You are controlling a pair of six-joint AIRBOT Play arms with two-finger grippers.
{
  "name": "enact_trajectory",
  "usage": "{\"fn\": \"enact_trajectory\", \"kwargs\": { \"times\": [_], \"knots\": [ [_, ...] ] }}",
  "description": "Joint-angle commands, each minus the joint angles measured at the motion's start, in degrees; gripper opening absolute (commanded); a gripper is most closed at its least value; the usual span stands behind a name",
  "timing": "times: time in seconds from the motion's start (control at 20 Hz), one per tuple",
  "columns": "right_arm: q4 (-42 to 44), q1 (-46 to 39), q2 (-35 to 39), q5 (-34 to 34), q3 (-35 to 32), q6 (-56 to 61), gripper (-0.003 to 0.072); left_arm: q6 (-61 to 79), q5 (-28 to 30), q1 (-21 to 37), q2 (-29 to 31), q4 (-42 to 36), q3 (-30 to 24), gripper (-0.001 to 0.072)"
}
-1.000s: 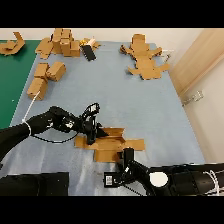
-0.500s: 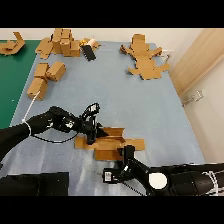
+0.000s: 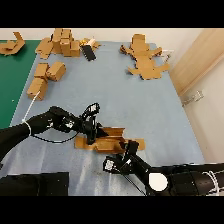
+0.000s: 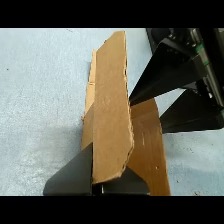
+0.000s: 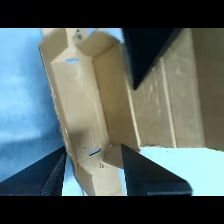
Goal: Fold the box.
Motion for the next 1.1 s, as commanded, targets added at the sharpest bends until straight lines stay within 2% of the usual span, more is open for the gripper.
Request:
{"fn": "enact_trajectory", "kwargs": {
  "times": [0.0,0.25,0.35,0.55,0.75,0.9,1.05],
  "knots": [
    [-1.46,0.0,0.02,-0.61,0.04,2.51,0.0513,0.02,0.0,0.0,0.0,0.02,-0.02,0.001],
    [-1.18,-1.18,0.09,-1.9,0.04,3.02,0.0518,0.02,0.0,0.0,0.0,0.02,-0.02,0.001],
    [1.57,-2.73,1.22,-1.55,-0.09,4.07,0.0713,0.02,0.0,0.0,0.0,0.02,-0.02,0.001],
    [3.39,-5.86,6.08,0.31,-1.11,1.81,0.0713,0.02,0.0,0.0,0.0,0.02,-0.02,0.001],
    [3.78,-9.4,12.0,9.09,-5.46,0.55,0.0713,0.0,0.0,0.0,0.0,0.02,-0.02,0.0011],
    [5.81,-13.14,13.27,12.55,-5.62,-5.18,0.0713,0.0,0.0,0.0,0.0,0.02,-0.02,0.0011],
    [10.01,-18.67,13.29,18.99,-5.73,-11.67,0.0713,0.02,0.0,0.0,0.0,0.02,-0.02,0.001]
  ]
}}
